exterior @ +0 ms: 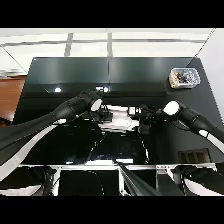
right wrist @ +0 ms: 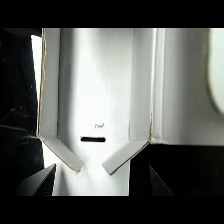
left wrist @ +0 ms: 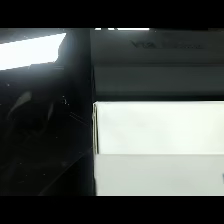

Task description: Fold the box and place the chain.

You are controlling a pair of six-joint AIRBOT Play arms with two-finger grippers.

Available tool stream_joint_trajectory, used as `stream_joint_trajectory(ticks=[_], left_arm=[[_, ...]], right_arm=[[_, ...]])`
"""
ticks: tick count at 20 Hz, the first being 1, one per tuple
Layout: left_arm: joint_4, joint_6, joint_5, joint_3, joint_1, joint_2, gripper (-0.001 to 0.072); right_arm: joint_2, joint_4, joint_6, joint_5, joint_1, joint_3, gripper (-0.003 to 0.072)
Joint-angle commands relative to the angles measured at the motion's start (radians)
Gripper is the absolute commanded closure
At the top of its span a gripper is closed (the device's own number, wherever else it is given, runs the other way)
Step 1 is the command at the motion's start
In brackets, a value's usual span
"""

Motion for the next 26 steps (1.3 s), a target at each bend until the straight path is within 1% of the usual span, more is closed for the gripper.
stream_joint_trajectory(ticks=[1,2,3,4,6,9,10,11,12,13,14,15,16,17,18,19,20,21,22,23,24,26], left_arm=[[0.002,-0.004,-0.001,0.000,0.001,0.001,0.0681],[0.000,-0.004,-0.001,0.000,0.001,0.001,0.0680],[-0.001,-0.004,-0.001,0.000,0.000,0.001,0.0680],[-0.001,-0.004,0.000,0.000,0.000,0.001,0.0680],[-0.001,-0.003,0.000,0.000,0.001,0.001,0.0680],[-0.004,-0.003,0.000,0.000,0.001,0.001,0.0680],[-0.004,-0.003,0.000,0.000,0.001,0.001,0.0681],[-0.004,-0.003,-0.001,0.000,0.001,0.001,0.0681],[-0.004,-0.003,-0.001,0.000,0.001,0.001,0.0680],[-0.004,-0.003,-0.001,0.000,0.001,0.001,0.0680],[-0.004,-0.003,-0.001,0.000,0.001,0.001,0.0680],[-0.004,-0.003,-0.002,0.000,0.001,0.001,0.0680],[-0.004,-0.003,-0.002,0.000,0.001,0.001,0.0680],[-0.004,-0.003,-0.002,0.000,0.001,0.001,0.0680],[-0.005,-0.003,-0.002,0.000,0.001,0.001,0.0680],[-0.005,-0.003,-0.002,0.000,0.001,0.001,0.0680],[-0.010,-0.003,-0.003,0.000,0.001,0.001,0.0680],[-0.011,-0.003,-0.004,0.000,0.001,0.001,0.0680],[-0.011,-0.003,-0.004,0.000,0.001,0.001,0.0680],[-0.011,-0.003,-0.005,0.000,0.001,0.001,0.0680],[-0.011,-0.003,-0.006,0.000,0.001,0.001,0.0680],[-0.011,-0.003,-0.007,0.000,0.001,0.001,0.0680]], right_arm=[[0.006,0.079,-0.034,-0.002,0.022,0.000,0.0181],[0.004,0.088,-0.034,-0.002,0.031,0.000,0.0375],[0.002,0.095,-0.032,-0.003,0.039,0.000,0.0470],[-0.002,0.103,-0.028,-0.006,0.045,0.000,0.0469],[-0.009,0.131,-0.008,-0.035,0.054,0.000,0.0509],[-0.021,0.216,0.001,-0.051,0.069,0.000,0.0506],[-0.029,0.239,0.001,-0.052,0.076,0.000,0.0476],[-0.042,0.262,0.005,-0.062,0.084,0.000,0.0477],[-0.056,0.275,0.012,-0.080,0.091,0.000,0.0440],[-0.071,0.277,0.036,-0.103,0.095,0.000,0.0258],[-0.077,0.276,0.050,-0.108,0.095,0.000,0.0252],[-0.077,0.273,0.058,-0.107,0.093,0.000,0.0441],[-0.077,0.273,0.079,-0.108,0.091,0.000,0.0513],[-0.077,0.274,0.101,-0.114,0.091,0.000,0.0277],[-0.076,0.272,0.116,-0.113,0.090,0.000,0.0224],[-0.071,0.260,0.151,-0.101,0.086,0.000,0.0468],[-0.060,0.231,0.212,-0.095,0.077,0.000,0.0568],[-0.035,0.181,0.328,-0.082,0.063,0.000,0.0570],[0.006,0.113,0.480,-0.044,0.035,0.004,0.0570],[0.052,0.028,0.648,0.026,-0.005,0.016,0.0640],[0.106,-0.066,0.850,0.127,-0.065,0.037,0.0670],[0.197,-0.203,1.161,0.305,-0.213,0.059,0.0670]])
